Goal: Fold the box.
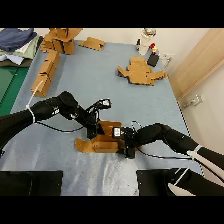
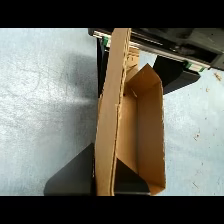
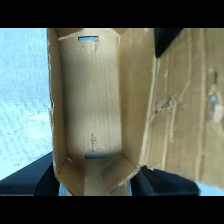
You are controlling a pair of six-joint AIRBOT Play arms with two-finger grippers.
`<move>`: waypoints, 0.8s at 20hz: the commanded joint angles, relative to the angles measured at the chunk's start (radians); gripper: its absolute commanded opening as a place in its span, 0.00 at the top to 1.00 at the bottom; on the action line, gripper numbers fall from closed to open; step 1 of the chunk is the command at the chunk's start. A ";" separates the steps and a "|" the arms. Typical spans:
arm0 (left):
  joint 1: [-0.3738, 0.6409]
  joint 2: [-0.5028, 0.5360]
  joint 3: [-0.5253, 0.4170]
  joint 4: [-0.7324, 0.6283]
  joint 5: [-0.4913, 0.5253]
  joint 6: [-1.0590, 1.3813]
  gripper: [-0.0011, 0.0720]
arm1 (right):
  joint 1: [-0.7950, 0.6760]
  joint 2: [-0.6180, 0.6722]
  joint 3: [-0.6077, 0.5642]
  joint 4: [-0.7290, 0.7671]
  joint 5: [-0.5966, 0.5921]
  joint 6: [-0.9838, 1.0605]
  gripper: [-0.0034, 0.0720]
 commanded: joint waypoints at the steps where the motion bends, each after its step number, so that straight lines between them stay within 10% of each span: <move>1: 0.000 -0.001 0.000 -0.002 0.005 -0.011 0.97 | 0.002 0.000 0.000 -0.001 -0.002 -0.002 0.29; 12: 0.001 0.000 0.000 0.002 -0.115 -0.072 0.96 | 0.001 0.000 0.000 -0.002 -0.003 -0.002 0.29; 14: 0.001 0.000 0.000 0.002 -0.117 -0.082 0.56 | 0.001 0.000 0.000 -0.001 -0.003 -0.002 0.29; 16: 0.002 0.001 0.002 0.006 -0.121 -0.152 0.53 | 0.001 0.000 0.000 -0.001 -0.003 -0.002 0.29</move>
